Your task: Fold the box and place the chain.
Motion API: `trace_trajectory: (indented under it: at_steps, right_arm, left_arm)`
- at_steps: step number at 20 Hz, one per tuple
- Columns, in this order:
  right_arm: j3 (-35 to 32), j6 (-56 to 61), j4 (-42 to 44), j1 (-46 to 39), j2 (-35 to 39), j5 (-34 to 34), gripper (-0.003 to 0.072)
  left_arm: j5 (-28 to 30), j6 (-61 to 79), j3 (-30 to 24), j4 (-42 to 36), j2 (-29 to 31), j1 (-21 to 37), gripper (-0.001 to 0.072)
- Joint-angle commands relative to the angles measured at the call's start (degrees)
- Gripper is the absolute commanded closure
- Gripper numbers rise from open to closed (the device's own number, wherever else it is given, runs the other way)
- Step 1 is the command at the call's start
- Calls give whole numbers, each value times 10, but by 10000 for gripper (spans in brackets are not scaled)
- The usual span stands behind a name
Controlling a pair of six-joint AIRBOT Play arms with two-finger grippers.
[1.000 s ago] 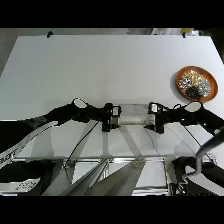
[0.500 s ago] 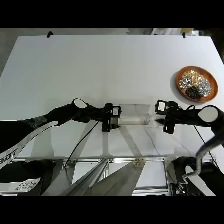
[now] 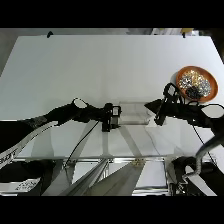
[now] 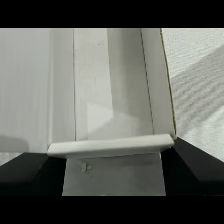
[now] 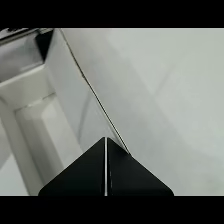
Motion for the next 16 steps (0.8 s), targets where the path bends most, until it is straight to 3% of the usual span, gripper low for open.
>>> trace_trajectory:
  at_steps: [1,3,8,11,16]
  right_arm:
    - [0,18,59,0,-89,-64,669]
    - [0,66,58,0,-125,-95,669]
    - [1,79,50,0,-131,-72,669]
    - [2,151,39,0,-123,-47,669]
    - [60,320,-173,0,-15,43,669]
  left_arm:
    - [0,0,0,0,0,0,606]
    - [0,0,0,0,0,0,606]
    - [0,0,0,0,0,0,606]
    - [0,0,0,0,0,0,606]
    - [0,0,0,0,0,0,606]
